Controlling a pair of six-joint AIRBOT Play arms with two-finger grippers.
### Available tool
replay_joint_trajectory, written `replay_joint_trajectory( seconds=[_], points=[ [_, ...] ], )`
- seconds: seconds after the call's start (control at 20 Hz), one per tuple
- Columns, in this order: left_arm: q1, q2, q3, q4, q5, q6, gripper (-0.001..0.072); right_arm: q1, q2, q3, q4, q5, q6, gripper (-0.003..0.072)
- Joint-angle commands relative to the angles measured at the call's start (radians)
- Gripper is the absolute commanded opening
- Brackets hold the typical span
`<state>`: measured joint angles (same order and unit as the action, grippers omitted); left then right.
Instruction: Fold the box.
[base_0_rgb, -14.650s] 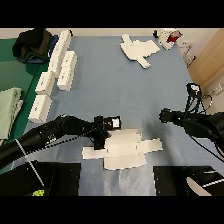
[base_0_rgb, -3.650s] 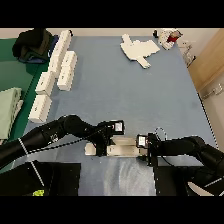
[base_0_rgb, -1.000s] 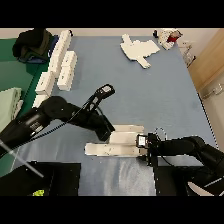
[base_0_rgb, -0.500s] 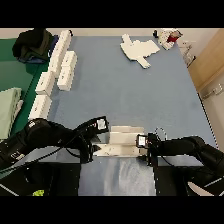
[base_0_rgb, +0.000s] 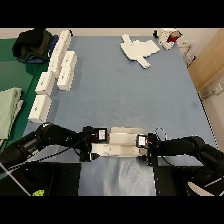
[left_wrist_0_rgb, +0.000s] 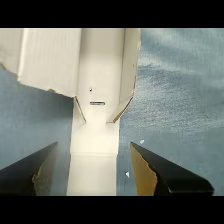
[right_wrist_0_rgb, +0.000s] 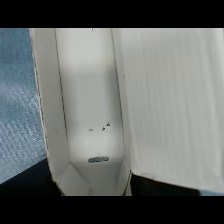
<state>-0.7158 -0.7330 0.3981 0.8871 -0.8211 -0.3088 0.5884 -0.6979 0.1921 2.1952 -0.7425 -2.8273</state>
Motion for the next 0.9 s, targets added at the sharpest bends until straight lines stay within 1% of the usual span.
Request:
replay_joint_trajectory(
  seconds=[0.0, 0.05, 0.1, 0.15, 0.2, 0.25, 0.3, 0.35, 0.4, 0.45, 0.5, 0.65, 0.75, 0.85],
  points=[
    [0.005, -0.096, -0.008, -0.137, 0.024, 0.174, 0.065, 0.0, 0.001, 0.0, 0.0, 0.0, 0.0, 0.0511],
    [0.005, -0.117, -0.008, -0.153, 0.039, 0.191, 0.0552, 0.0, 0.001, 0.0, 0.0, 0.0, 0.0, 0.0511],
    [0.005, -0.134, -0.008, -0.171, 0.055, 0.211, 0.0495, 0.0, 0.001, 0.0, 0.0, 0.0, 0.0, 0.051],
    [0.005, -0.147, -0.008, -0.193, 0.072, 0.224, 0.0445, 0.0, 0.001, 0.0, 0.0, 0.0, 0.0, 0.0511],
    [0.005, -0.156, -0.008, -0.205, 0.092, 0.224, 0.0445, 0.0, 0.001, 0.0, 0.0, 0.0, 0.0, 0.0511],
    [0.005, -0.162, -0.008, -0.216, 0.108, 0.224, 0.0375, 0.0, 0.001, 0.0, 0.0, 0.0, 0.0, 0.0511],
    [0.005, -0.166, -0.006, -0.224, 0.111, 0.224, 0.0233, 0.0, 0.001, 0.0, 0.0, 0.0, 0.0, 0.051],
    [0.005, -0.168, -0.006, -0.239, 0.11, 0.224, 0.0213, 0.0, 0.001, 0.0, 0.0, 0.0, 0.0, 0.051],
    [0.005, -0.168, -0.005, -0.248, 0.106, 0.224, 0.0212, 0.0, 0.001, 0.0, 0.0, 0.0, 0.0, 0.0511],
    [0.005, -0.168, -0.005, -0.263, 0.106, 0.223, 0.0182, 0.0, 0.001, 0.0, 0.0, 0.0, 0.0, 0.0511],
    [0.004, -0.168, -0.005, -0.268, 0.105, 0.224, 0.005, 0.0, 0.001, 0.0, 0.0, 0.0, 0.0, 0.0511],
    [-0.023, -0.175, -0.005, -0.297, 0.114, 0.224, 0.0044, 0.0, 0.001, 0.0, 0.0, 0.0, 0.0, 0.0511],
    [-0.04, -0.191, -0.005, -0.325, 0.141, 0.224, 0.0044, 0.0, 0.001, 0.0, 0.0, 0.0, 0.0, 0.0511],
    [-0.041, -0.209, -0.005, -0.309, 0.142, 0.223, 0.0044, 0.0, 0.001, 0.0, 0.0, 0.0, 0.0, 0.0511]
  ],
)
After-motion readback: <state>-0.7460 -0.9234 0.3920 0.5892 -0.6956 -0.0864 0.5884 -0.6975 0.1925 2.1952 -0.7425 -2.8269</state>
